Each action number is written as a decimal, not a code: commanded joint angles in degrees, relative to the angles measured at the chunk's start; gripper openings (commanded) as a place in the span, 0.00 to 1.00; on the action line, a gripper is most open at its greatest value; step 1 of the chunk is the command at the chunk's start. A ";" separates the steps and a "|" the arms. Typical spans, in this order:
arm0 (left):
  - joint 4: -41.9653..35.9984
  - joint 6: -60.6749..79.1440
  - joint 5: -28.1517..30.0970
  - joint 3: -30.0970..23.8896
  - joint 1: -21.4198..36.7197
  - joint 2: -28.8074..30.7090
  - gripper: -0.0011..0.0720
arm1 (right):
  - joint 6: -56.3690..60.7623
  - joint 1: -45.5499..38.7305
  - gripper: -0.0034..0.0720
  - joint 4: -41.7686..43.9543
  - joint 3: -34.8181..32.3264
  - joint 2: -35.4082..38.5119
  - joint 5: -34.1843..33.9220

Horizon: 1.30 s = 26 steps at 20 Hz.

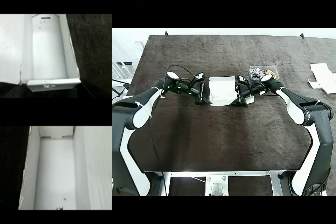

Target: Fold the box and place the chain.

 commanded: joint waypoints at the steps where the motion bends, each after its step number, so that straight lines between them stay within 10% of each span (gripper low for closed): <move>1: -0.24 0.20 1.18 0.00 -0.04 -0.92 1.00 | 0.00 0.00 0.83 -0.02 0.00 -0.02 0.04; 26: -1.77 2.34 4.61 0.00 -2.47 -2.54 0.96 | -0.02 0.00 0.83 -0.02 0.00 -0.02 0.02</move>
